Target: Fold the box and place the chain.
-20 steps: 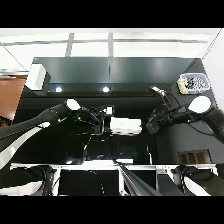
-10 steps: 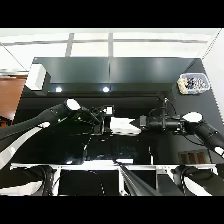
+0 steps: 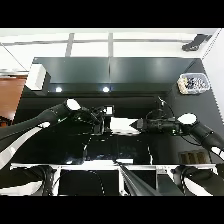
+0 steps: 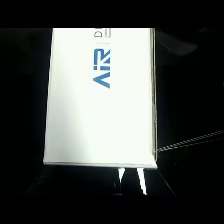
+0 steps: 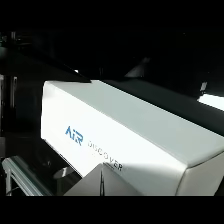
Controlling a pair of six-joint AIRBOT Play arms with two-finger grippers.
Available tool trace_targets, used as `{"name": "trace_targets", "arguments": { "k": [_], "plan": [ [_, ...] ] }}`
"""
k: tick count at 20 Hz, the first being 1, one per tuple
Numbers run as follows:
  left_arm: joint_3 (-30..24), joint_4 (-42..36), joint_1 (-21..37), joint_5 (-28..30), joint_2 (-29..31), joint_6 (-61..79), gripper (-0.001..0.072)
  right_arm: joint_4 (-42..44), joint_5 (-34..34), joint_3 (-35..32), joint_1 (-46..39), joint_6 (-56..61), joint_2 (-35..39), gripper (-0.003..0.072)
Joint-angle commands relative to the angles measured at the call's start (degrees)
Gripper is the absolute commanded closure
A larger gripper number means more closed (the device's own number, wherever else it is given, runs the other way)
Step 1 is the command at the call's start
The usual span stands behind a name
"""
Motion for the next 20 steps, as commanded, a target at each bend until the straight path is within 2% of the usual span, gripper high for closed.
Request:
{"name": "trace_targets", "arguments": {
  "k": [1,6,9,12,14,15,17,20],
  "plan": [
    [0.0,0.0,0.0,0.0,0.0,0.0,0.0303,-3.2,-1.0,-0.1,0.2,1.0,-0.2,0.0671],
    [0.0,0.0,0.0,0.0,0.0,0.0,0.0304,-3.2,0.3,0.7,0.1,-0.3,-0.2,0.0671],
    [0.0,0.0,0.0,-0.1,0.0,0.0,0.0304,-4.6,6.9,5.9,-0.5,-0.8,1.4,0.0671],
    [0.0,0.0,0.0,0.0,0.0,0.0,0.0304,-17.5,13.6,13.2,-4.2,4.1,5.6,0.0671],
    [0.0,0.0,0.0,0.0,0.0,-0.1,0.0303,-27.7,14.6,16.2,-8.0,11.1,9.7,0.0671],
    [0.0,0.0,0.0,0.0,0.0,-0.1,0.0296,-29.5,14.8,16.9,-10.3,14.4,12.0,0.0671],
    [0.0,0.0,0.1,0.0,0.3,-0.5,-0.0009,-29.4,16.0,16.9,-14.5,16.2,16.6,0.0671],
    [0.1,4.1,0.1,-0.5,3.3,-1.1,-0.0011,-29.8,22.1,16.9,-20.2,16.4,21.3,0.0672]
  ]
}}
